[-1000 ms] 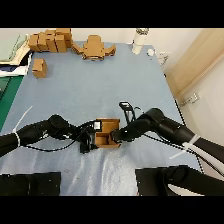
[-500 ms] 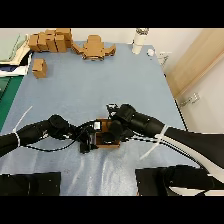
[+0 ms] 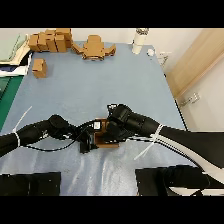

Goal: Fold the box.

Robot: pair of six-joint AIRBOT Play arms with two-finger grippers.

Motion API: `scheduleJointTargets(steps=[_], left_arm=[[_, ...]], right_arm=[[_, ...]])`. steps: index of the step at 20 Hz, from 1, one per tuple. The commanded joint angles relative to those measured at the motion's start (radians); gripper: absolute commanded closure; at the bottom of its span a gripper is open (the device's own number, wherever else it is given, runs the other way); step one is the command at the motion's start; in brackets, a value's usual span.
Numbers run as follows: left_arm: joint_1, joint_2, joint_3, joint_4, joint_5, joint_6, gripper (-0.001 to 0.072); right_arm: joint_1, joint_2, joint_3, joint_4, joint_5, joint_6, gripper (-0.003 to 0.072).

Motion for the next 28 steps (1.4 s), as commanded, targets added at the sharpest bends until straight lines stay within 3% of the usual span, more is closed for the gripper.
scheduleJointTargets(steps=[1, 2, 12, 16, 17, 19, 21, 22, 25, 28], left_arm=[[0.0, 0.0, 0.001, 0.0, 0.0, 0.0, 0.019], [0.0, 0.0, 0.001, 0.0, 0.001, 0.0, 0.019], [0.0, 0.0, 0.001, 0.0, 0.001, 0.0, 0.019], [0.0, 0.0, 0.001, 0.0, 0.001, 0.0, 0.019], [0.0, 0.0, 0.001, 0.0, 0.001, 0.0, 0.019], [0.0, 0.0, 0.001, 0.0, 0.0, 0.0, 0.019], [0.0, 0.0, 0.001, 0.0, 0.001, 0.0, 0.019], [0.0, 0.0, 0.001, 0.0, 0.0, 0.0, 0.019], [0.0, 0.0, 0.001, 0.0, 0.0, 0.0, 0.019], [0.0, 0.0, 0.001, 0.0, 0.001, 0.0, 0.0191]], right_arm=[[0.001, 0.002, 0.001, 0.0, 0.002, -0.008, 0.0345], [0.001, 0.003, 0.001, 0.0, 0.002, -0.007, 0.0223], [0.0, 0.074, 0.005, 0.014, -0.007, -0.006, 0.0224], [-0.002, 0.221, 0.021, 0.02, -0.132, -0.003, 0.0228], [-0.011, 0.256, 0.021, -0.011, -0.17, -0.004, 0.0274], [-0.068, 0.31, 0.013, -0.071, -0.23, -0.006, 0.0474], [-0.187, 0.325, -0.001, -0.082, -0.23, -0.074, 0.0574], [-0.266, 0.315, -0.013, -0.069, -0.204, -0.131, 0.0661], [-0.529, 0.226, -0.037, 0.135, -0.013, -0.469, 0.0684], [-0.767, 0.04, -0.028, 0.764, 0.064, -1.037, 0.0684]])
